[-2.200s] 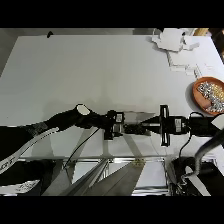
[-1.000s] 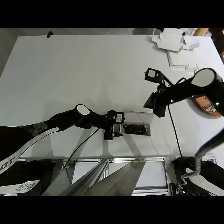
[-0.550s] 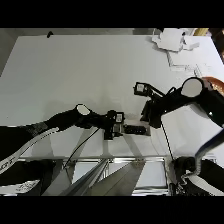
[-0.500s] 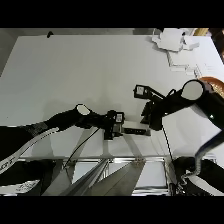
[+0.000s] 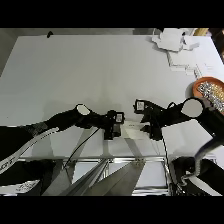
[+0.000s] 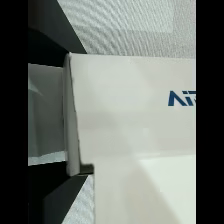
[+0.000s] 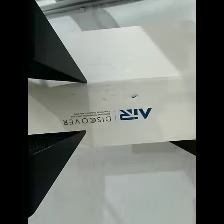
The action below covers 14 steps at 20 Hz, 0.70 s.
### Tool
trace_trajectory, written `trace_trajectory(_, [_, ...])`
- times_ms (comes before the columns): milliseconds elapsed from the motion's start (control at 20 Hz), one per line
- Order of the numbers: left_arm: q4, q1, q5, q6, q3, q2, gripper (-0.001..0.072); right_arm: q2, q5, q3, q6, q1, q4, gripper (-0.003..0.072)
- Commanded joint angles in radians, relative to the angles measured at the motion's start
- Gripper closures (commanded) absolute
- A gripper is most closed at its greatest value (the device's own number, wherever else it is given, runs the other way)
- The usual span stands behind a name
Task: Fold the box and place the chain.
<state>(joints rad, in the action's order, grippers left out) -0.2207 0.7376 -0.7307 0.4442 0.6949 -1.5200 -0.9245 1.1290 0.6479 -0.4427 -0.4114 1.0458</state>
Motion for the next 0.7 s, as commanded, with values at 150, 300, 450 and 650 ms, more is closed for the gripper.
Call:
trace_trajectory(150, [0.000, 0.000, 0.000, 0.000, 0.000, 0.001, 0.0491, 0.006, -0.029, -0.010, 0.027, -0.090, 0.003, 0.0346])
trace_trajectory(300, [0.000, 0.000, 0.000, 0.000, 0.000, 0.001, 0.0491, 0.006, -0.072, -0.010, 0.034, -0.130, 0.006, 0.0343])
trace_trajectory(450, [0.000, 0.000, 0.000, 0.000, 0.000, 0.001, 0.0491, 0.006, -0.107, -0.013, 0.033, -0.132, 0.040, 0.0280])
trace_trajectory(650, [0.000, 0.000, 0.000, 0.000, 0.000, 0.001, 0.0491, 0.005, -0.126, -0.016, 0.032, -0.132, 0.091, 0.0292])
